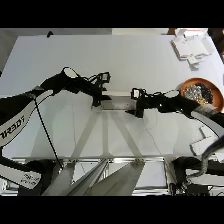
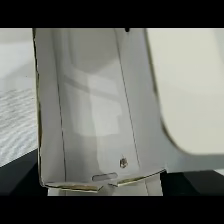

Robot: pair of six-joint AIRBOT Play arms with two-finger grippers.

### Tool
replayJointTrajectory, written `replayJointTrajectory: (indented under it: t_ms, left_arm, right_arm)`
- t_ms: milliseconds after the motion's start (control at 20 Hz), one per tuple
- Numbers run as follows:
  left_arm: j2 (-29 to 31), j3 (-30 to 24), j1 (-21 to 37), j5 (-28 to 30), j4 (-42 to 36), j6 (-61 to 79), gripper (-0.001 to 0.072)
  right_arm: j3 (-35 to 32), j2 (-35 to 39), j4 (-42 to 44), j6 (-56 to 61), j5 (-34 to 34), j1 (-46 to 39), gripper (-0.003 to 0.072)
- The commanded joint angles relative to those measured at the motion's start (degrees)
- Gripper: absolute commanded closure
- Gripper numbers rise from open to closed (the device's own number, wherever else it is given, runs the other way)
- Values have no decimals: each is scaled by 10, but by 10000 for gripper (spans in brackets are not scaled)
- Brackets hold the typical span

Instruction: Fold the box and place the chain.

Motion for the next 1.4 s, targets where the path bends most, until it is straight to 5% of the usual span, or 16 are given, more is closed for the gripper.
replayJointTrajectory:
  t_ms: [0,1350]
  left_arm:
    - [0,0,0,3,0,0,695]
    - [0,0,0,3,0,0,695]
  right_arm:
    - [11,-23,-6,-1,32,-18,-7]
    - [59,-67,-33,13,76,-22,-6]
